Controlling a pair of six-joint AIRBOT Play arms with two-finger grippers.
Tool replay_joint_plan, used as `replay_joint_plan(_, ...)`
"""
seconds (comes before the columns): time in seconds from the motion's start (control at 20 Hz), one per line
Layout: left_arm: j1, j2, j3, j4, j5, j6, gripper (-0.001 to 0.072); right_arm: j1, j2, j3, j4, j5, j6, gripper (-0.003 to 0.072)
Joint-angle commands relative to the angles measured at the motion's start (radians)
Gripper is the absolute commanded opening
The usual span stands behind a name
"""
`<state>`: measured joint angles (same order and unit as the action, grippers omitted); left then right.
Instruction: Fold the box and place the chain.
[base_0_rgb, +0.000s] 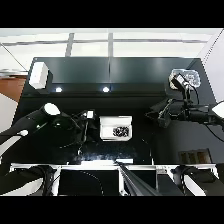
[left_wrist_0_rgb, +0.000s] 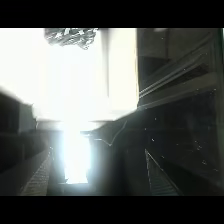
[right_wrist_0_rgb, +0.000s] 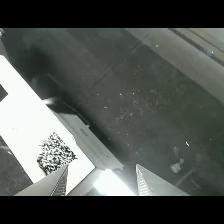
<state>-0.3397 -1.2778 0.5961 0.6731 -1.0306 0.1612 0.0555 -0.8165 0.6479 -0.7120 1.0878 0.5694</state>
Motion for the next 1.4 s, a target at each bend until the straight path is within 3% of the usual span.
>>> replay_joint_plan(0.0, -0.048, -0.044, 0.014, -0.037, 0.062, 0.056, 0.0720, 0.000, 0.001, 0.000, -0.023, 0.001, 0.000, 0.0499)
replay_joint_plan(0.45, -0.073, -0.045, 0.017, -0.080, 0.097, 0.063, 0.0720, 0.000, 0.001, 0.000, -0.022, 0.010, 0.003, 0.0499)
replay_joint_plan(0.65, -0.097, -0.045, 0.018, -0.079, 0.177, 0.017, 0.0720, 0.000, 0.001, 0.000, -0.022, 0.011, 0.011, 0.0498)
replay_joint_plan(1.0, -0.122, -0.045, 0.021, -0.079, 0.163, 0.019, 0.0720, 0.000, 0.001, 0.000, -0.022, 0.011, 0.011, 0.0498)
replay_joint_plan(1.15, -0.167, -0.045, 0.021, -0.074, 0.238, 0.010, 0.0720, 0.000, 0.001, 0.000, -0.022, 0.011, 0.011, 0.0498)
replay_joint_plan(1.35, -0.169, -0.045, 0.021, -0.072, 0.246, 0.006, 0.0720, 0.000, 0.001, 0.000, -0.022, 0.011, 0.011, 0.0498)
